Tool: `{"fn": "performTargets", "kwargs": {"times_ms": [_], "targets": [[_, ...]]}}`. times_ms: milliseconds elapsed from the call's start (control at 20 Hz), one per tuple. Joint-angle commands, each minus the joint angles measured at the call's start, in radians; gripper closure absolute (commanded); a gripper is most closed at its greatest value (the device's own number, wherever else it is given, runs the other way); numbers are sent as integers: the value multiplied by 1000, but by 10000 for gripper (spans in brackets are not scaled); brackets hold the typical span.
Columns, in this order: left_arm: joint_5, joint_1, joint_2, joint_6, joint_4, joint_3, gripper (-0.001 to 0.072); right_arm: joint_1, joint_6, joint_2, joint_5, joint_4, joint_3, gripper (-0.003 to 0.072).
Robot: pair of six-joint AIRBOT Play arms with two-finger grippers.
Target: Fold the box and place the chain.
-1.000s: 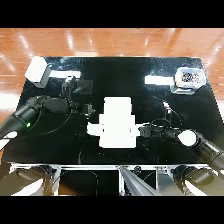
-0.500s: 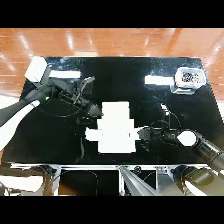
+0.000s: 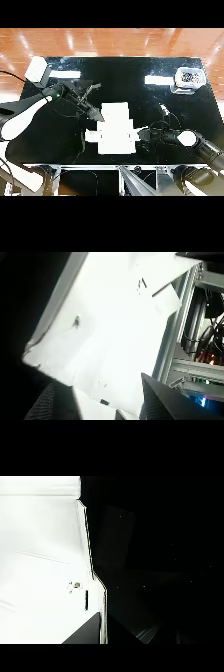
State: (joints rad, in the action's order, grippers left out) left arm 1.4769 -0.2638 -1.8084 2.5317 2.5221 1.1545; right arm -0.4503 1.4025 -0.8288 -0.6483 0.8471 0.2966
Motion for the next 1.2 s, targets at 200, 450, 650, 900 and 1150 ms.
{"fn": "performTargets", "kwargs": {"times_ms": [200, 450, 650, 900, 1150], "targets": [[-15, -55, -13, 4, -5, 5, 97, 0, 0, 0, 4, 0, 0, 655], [-20, -55, -18, 5, -5, 5, 466, 0, 0, 0, 6, 0, 0, 654], [-8, -54, -19, 37, -5, 6, 691, 0, -1, 0, 4, 9, 0, 654], [58, -35, -3, 78, -8, 32, 694, 43, 0, 1, -117, 150, 66, -28], [-2, -36, 137, 212, -14, -3, 697, 225, 0, 4, -445, 443, 318, -26]]}}
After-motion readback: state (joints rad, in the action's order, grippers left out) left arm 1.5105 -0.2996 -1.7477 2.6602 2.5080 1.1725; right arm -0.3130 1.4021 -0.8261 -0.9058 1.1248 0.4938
